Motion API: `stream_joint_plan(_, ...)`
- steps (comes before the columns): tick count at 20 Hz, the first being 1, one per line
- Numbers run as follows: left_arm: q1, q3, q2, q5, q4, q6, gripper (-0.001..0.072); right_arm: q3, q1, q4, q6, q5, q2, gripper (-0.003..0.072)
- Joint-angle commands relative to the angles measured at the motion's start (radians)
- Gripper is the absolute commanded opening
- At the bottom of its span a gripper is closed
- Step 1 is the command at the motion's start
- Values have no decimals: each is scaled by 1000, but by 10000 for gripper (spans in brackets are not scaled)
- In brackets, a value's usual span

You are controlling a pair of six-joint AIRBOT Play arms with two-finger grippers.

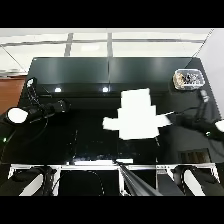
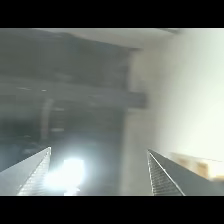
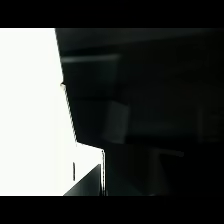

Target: Fold the box and place the chain.

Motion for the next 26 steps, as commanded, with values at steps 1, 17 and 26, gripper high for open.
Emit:
stream_joint_plan(1,3,47,-80,-158,-385,339,695,-134,260,101,26,-203,76,16)
stream_joint_plan(17,-252,483,-805,-785,-587,672,695,-134,367,106,93,-168,76,16)
stream_joint_plan(26,-299,588,-854,-884,-403,753,394,-134,367,108,97,-161,76,18)
